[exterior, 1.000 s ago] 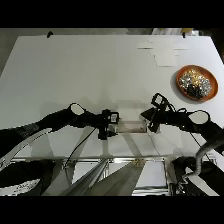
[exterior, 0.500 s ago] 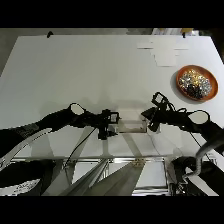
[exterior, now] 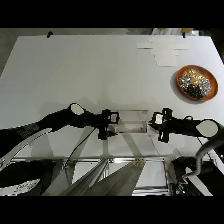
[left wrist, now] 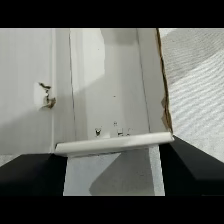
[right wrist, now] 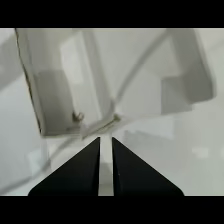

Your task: Fold the box and place the chain.

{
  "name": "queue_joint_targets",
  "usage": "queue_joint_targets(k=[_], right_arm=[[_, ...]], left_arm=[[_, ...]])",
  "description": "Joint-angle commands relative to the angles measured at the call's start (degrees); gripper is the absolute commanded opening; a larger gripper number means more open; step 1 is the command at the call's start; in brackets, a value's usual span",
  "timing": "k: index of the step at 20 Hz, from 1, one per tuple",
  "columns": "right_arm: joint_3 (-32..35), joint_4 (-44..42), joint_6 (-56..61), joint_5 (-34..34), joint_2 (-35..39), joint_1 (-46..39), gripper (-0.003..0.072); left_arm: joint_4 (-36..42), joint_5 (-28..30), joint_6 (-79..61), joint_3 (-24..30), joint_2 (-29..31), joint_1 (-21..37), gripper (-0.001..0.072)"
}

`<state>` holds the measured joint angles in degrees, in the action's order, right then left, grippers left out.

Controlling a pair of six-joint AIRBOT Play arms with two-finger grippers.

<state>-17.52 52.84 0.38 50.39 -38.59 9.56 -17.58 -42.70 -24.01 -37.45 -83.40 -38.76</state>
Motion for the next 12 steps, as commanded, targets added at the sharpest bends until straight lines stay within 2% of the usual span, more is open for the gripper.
queue_joint_targets(k=[1,4,10,12], right_arm=[[1.0,4.3,-6.1,-1.0,-3.7,0.0,0.0113],[1.0,2.7,-7.8,-4.2,-6.3,0.0,0.0111],[1.0,-12.1,-21.6,-3.7,-9.4,0.0,0.0101],[1.0,-13.5,-23.5,-2.8,-10.9,0.0,0.01]], left_arm=[[0.0,0.0,0.0,0.0,0.0,0.0,0.0207],[0.0,0.0,0.0,0.0,0.0,0.0,0.0207],[0.0,0.0,0.0,0.0,0.0,0.0,0.0207],[0.0,0.0,0.0,0.0,0.0,0.0,0.0207]])
